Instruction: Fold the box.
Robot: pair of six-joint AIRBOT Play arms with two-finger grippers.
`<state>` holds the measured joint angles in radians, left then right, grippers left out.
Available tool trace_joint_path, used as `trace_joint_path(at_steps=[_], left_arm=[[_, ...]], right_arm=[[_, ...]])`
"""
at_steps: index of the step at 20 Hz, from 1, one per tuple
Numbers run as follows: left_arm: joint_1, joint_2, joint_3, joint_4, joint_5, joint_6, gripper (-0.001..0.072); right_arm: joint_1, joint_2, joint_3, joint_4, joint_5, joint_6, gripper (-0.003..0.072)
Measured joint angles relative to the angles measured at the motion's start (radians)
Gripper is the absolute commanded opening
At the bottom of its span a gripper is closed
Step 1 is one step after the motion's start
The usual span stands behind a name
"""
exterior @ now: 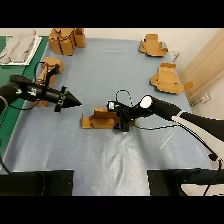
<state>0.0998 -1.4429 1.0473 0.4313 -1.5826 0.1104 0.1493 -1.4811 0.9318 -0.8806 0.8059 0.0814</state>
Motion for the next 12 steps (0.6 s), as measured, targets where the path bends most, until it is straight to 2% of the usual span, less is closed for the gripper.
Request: trace_joint_path(at_steps=[2, 5, 8, 12], left_arm=[[-0.026, 0.101, -0.032, 0.052, 0.004, -0.071, 0.0012], [-0.139, 0.239, -0.117, 0.090, 0.076, -0.156, 0.0013], [-0.297, 0.305, -0.201, 0.112, 0.212, -0.228, 0.0014], [-0.476, 0.317, -0.256, 0.106, 0.513, -0.278, 0.0013]], right_arm=[[0.000, 0.000, 0.000, 0.000, -0.001, 0.000, 0.0402], [0.000, -0.001, 0.000, 0.000, -0.002, 0.000, 0.0402], [0.000, -0.001, 0.000, 0.000, -0.002, 0.000, 0.0402], [0.000, -0.001, 0.000, 0.000, -0.002, 0.000, 0.0402]])
